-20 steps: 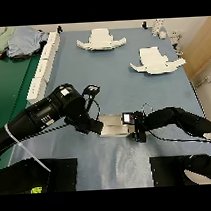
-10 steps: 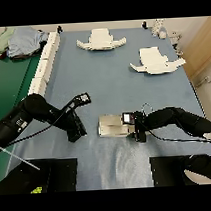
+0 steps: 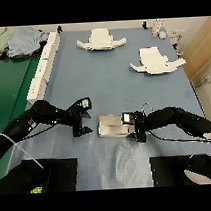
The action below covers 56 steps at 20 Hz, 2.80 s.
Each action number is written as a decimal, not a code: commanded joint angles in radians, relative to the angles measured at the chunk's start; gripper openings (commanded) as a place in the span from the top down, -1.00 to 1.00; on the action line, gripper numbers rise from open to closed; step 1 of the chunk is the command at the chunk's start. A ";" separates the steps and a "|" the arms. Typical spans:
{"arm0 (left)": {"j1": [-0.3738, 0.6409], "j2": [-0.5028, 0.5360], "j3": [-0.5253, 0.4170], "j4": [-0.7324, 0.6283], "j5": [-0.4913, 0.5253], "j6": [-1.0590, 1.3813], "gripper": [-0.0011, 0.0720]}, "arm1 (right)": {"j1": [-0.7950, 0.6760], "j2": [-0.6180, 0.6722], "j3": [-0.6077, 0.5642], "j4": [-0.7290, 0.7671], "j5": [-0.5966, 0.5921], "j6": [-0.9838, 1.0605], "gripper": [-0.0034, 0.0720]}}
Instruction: Fold the box.
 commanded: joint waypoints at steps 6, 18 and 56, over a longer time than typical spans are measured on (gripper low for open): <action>-0.110 -0.103 -0.012 -0.077 0.062 0.171 -0.93 | 0.000 0.000 0.000 0.000 -0.003 0.000 -0.27; -0.204 -0.199 -0.011 -0.145 0.150 0.180 -0.93 | 0.000 0.000 0.000 0.000 -0.003 0.000 -0.27; -0.229 -0.239 -0.011 -0.144 0.179 0.211 -0.42 | 0.000 0.000 0.000 0.000 -0.003 0.000 -0.27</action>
